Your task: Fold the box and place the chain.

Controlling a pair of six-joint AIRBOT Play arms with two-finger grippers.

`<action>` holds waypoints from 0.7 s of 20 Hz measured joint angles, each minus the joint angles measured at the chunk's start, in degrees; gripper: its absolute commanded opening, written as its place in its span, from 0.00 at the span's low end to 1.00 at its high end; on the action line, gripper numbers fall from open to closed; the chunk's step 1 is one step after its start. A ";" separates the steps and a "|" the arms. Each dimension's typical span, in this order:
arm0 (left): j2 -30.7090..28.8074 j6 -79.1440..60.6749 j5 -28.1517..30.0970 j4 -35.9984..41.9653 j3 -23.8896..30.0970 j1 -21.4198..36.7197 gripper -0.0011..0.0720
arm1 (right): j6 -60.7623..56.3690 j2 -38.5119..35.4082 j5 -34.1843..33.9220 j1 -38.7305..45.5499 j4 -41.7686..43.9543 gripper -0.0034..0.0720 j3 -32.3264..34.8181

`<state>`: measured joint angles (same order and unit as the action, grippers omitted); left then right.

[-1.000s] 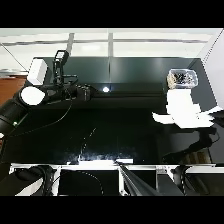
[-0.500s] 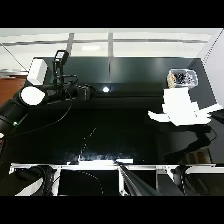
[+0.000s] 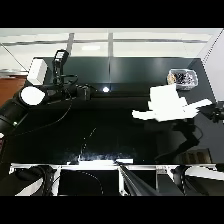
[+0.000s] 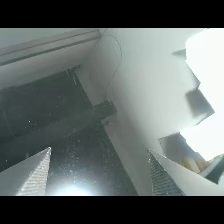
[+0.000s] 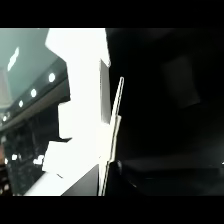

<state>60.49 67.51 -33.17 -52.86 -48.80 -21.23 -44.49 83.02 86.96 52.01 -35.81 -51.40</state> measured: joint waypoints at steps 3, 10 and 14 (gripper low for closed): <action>0.07 0.00 -0.02 0.00 0.00 0.00 0.99 | 0.09 -4.07 -1.42 -5.46 1.68 0.11 4.55; 0.52 2.29 -2.45 -0.02 -0.02 0.57 0.99 | 3.30 -15.47 -7.06 -22.67 6.10 0.10 11.21; 1.27 5.75 -9.94 0.02 0.37 3.85 0.99 | 9.03 -24.63 -13.53 -31.45 7.26 0.10 16.52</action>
